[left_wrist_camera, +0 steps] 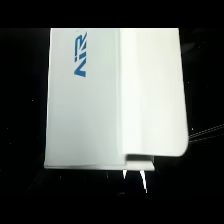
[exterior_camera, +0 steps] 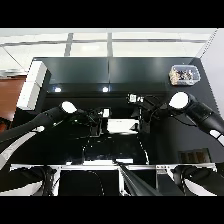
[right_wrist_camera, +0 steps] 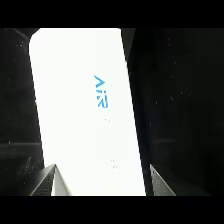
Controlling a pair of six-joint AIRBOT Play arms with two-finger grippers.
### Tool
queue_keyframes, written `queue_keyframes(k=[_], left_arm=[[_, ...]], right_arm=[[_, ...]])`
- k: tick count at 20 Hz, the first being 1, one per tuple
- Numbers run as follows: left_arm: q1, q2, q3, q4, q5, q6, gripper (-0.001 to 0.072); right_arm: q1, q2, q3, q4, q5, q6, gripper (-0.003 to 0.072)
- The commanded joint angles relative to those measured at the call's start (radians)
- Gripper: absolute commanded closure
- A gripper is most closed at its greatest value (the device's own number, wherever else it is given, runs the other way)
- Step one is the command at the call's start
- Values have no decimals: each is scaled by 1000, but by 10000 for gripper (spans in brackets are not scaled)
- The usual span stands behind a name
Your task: Fold the box and place the chain.
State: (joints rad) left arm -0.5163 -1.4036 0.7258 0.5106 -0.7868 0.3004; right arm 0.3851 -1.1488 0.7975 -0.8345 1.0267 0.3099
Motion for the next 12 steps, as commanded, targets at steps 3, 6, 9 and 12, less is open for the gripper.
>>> queue_keyframes(k=[3, 6, 9, 12], left_arm=[[0, 0, 1, 1, -2, 2, 305], [0, 0, 1, 1, -2, 2, 305], [0, 0, 1, 1, -2, 2, 305], [0, 0, 1, 1, -2, 2, 305]], right_arm=[[4, -1, -7, 14, -9, -15, 292], [5, -1, -7, 13, -1, -15, 473], [8, -1, -7, 11, -2, -15, 472], [8, -1, -7, 3, -2, -15, 472]])
